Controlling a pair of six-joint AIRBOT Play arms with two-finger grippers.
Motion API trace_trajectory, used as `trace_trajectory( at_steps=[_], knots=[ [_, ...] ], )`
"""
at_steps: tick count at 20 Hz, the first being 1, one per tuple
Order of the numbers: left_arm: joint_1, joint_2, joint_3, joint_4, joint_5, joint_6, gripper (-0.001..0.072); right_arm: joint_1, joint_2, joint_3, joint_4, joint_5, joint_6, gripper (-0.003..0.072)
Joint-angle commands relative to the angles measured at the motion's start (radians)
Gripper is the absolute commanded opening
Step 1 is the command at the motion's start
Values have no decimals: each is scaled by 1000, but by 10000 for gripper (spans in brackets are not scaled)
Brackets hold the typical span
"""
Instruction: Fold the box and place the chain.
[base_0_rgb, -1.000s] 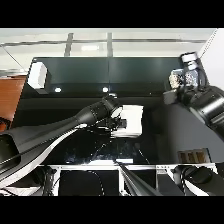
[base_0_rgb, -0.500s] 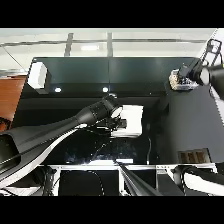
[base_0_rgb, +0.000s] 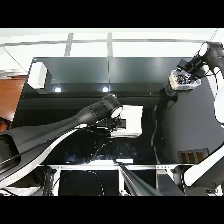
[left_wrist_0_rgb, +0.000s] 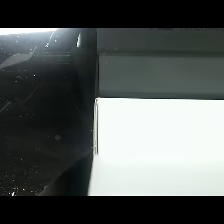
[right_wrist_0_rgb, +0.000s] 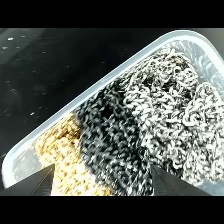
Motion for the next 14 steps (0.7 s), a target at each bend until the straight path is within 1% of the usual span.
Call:
trace_trajectory(
  at_steps=[1,2,3,4,5,6,8,9,10,12,14],
  knots=[
    [1,0,1,4,2,1,29,-25,-61,65,41,55,-4,702],
    [1,0,1,4,2,0,29,-31,-64,65,42,61,-4,642],
    [1,0,1,3,2,1,29,-35,-68,65,43,69,-4,634],
    [1,0,1,3,2,0,29,-37,-71,65,43,77,-4,590],
    [1,0,1,3,1,0,29,-39,-76,65,43,84,-4,568],
    [1,0,1,3,1,0,29,-39,-79,65,43,87,-5,502],
    [1,0,1,3,1,0,29,-39,-79,66,46,90,-5,267],
    [1,0,1,3,0,0,29,-39,-77,66,46,101,-15,76],
    [1,0,1,2,-1,0,29,-39,-72,66,45,109,-39,19],
    [1,0,1,0,-1,0,29,-39,-40,66,45,117,-110,17],
    [1,0,1,0,-1,0,29,-39,23,66,37,115,-190,17]
  ],
)
